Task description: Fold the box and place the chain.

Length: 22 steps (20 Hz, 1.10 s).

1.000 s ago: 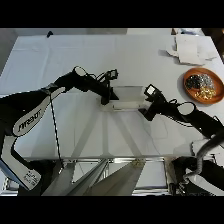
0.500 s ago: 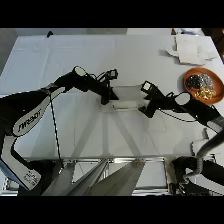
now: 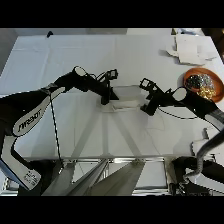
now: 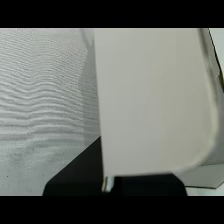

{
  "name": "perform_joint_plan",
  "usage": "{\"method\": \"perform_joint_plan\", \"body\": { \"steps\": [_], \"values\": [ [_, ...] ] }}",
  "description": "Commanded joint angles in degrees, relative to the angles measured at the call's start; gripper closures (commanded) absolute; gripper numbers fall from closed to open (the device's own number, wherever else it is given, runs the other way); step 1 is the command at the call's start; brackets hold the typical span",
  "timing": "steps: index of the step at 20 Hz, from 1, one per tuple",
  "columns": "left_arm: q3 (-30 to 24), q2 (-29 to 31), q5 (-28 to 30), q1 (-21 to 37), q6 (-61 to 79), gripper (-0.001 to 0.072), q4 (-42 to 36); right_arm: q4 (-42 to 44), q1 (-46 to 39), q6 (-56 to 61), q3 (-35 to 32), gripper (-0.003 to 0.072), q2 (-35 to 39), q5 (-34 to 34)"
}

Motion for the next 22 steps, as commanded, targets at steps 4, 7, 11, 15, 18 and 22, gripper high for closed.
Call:
{"method": "perform_joint_plan", "body": {
  "steps": [4,7,11,15,18,22],
  "values": [
    [0.0,0.0,0.1,0.0,0.0,0.0696,0.0,1.7,0.0,-2.9,0.2,0.0018,-0.1,0.5],
    [0.0,0.0,0.1,0.0,0.0,0.0696,0.0,7.1,0.0,-9.1,0.2,0.0018,-0.1,0.9],
    [0.0,0.0,0.2,0.0,0.0,0.0696,0.0,7.3,0.0,-14.2,0.2,0.0018,-0.1,1.8],
    [0.0,0.0,0.2,0.0,0.0,0.0696,0.0,6.1,0.0,-15.3,0.2,0.0018,-0.1,1.7],
    [0.0,0.0,0.1,0.0,0.0,0.0696,0.0,0.7,0.0,-12.2,0.2,0.0018,-0.1,2.2],
    [0.0,0.0,0.1,0.0,0.0,0.0696,0.0,-3.4,0.0,-9.6,0.2,0.0018,0.3,3.3]
  ]
}}
